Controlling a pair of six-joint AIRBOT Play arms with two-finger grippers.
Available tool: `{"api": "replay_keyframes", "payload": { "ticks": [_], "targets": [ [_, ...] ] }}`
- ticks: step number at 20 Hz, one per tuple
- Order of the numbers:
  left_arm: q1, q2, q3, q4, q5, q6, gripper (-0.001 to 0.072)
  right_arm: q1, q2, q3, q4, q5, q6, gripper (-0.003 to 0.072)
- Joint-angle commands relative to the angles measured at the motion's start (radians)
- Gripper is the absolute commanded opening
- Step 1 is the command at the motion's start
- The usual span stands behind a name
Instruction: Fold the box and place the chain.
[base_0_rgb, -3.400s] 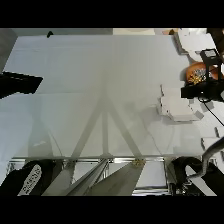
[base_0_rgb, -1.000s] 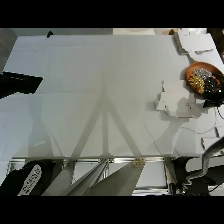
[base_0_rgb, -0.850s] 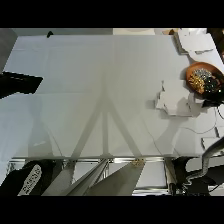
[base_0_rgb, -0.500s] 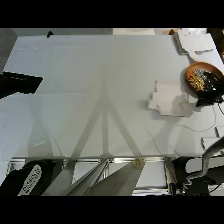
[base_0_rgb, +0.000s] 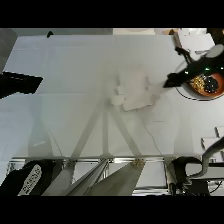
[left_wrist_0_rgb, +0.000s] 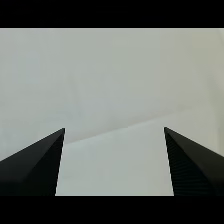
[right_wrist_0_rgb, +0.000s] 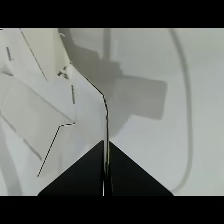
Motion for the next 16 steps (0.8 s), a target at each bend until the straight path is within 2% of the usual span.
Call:
{"api": "replay_keyframes", "payload": {
  "ticks": [1,4,7,10,13,16],
  "targets": [
    [0.0,0.001,0.0,0.0,0.0,0.0,0.0698,0.179,0.076,-0.019,0.051,-0.174,0.008,0.0009],
    [0.0,0.001,0.0,0.0,0.0,0.0,0.0698,0.273,0.134,-0.137,0.071,-0.349,0.017,0.0009],
    [0.0,0.001,0.0,0.0,0.0,0.0,0.0698,0.312,0.215,-0.328,0.196,-0.578,0.005,0.0009],
    [0.0,0.001,0.0,0.0,0.0,0.0,0.0698,0.316,0.311,-0.534,0.301,-0.788,-0.119,0.001],
    [0.0,0.001,0.0,0.0,0.0,0.0,0.0698,0.316,0.333,-0.657,0.303,-0.88,-0.231,0.0008],
    [0.0,0.001,0.0,0.0,0.0,0.0,0.0698,0.316,0.327,-0.743,0.4,-0.994,-0.328,0.0009]
  ]
}}
